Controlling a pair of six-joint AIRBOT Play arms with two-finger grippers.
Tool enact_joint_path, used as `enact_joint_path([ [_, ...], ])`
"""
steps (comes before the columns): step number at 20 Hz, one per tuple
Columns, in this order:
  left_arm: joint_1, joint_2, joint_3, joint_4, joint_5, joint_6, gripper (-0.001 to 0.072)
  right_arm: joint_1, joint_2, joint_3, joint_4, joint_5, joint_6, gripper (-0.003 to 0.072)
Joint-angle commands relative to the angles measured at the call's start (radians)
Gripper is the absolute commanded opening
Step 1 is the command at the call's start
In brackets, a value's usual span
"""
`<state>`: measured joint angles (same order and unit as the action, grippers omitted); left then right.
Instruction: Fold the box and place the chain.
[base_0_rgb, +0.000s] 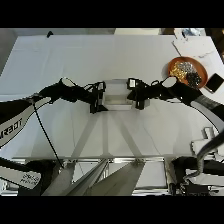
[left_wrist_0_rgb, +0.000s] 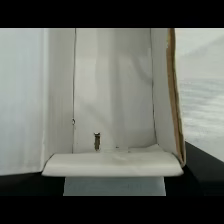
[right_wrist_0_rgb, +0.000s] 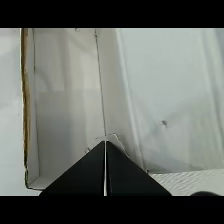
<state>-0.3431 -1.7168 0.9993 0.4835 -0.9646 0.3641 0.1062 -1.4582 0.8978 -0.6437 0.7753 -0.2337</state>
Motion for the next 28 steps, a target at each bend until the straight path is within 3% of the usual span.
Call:
enact_joint_path([
  [1,0.0,0.0,0.0,0.002,0.008,-0.002,0.0153,-0.001,0.067,0.0,-0.019,0.03,0.029,0.0015],
  [8,0.0,0.0,0.0,0.002,0.007,-0.002,0.0153,-0.056,0.323,0.0,-0.219,0.037,0.397,0.0015],
  [14,0.0,0.0,0.0,0.002,0.007,-0.002,0.0153,-0.29,0.345,0.0,-0.41,0.152,0.93,0.0016],
  [17,0.0,0.0,0.0,0.002,0.008,-0.002,0.0153,-0.325,0.306,0.0,-0.422,0.176,1.049,0.0015],
  [22,0.0,0.0,0.0,0.002,0.008,-0.002,0.0153,-0.324,0.098,0.0,-0.406,0.254,1.151,0.0015],
  [28,0.0,0.0,0.0,0.002,0.007,-0.002,0.0153,-0.258,-0.058,0.0,-0.268,0.265,1.118,0.0012],
])
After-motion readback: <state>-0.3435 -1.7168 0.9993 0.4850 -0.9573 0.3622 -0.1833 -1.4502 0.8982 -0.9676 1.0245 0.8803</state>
